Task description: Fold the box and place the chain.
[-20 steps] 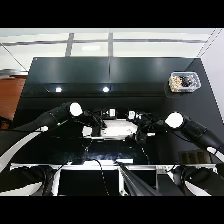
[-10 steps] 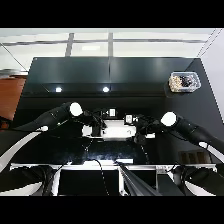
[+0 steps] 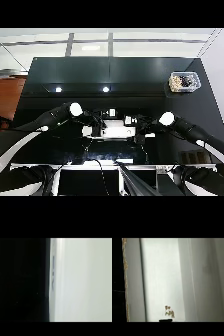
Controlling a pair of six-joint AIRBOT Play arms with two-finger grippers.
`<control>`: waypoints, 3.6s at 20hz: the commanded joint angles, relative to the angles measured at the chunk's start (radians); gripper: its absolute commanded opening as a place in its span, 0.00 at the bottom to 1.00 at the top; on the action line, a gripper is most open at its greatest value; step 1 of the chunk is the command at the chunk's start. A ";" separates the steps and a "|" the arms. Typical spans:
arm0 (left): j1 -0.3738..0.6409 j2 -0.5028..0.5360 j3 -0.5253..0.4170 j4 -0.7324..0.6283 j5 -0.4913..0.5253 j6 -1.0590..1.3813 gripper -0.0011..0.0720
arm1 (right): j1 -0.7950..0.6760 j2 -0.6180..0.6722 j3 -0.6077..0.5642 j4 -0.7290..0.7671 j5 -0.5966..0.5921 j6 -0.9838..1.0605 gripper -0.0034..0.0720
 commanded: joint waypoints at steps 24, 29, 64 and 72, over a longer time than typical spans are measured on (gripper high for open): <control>0.000 0.000 0.001 0.000 0.001 0.000 0.06 | -0.041 0.001 -0.036 0.004 -0.010 -0.017 0.96; 0.000 0.000 0.001 0.000 0.001 0.000 0.06 | -0.041 0.003 -0.036 0.000 -0.008 -0.017 0.96; 0.001 0.001 0.005 -0.003 -0.037 -0.001 0.06 | -0.041 0.001 -0.036 0.001 -0.004 -0.020 0.60; 0.000 0.006 0.023 -0.003 -0.022 -0.001 0.32 | -0.041 0.001 -0.036 0.001 -0.005 -0.020 0.60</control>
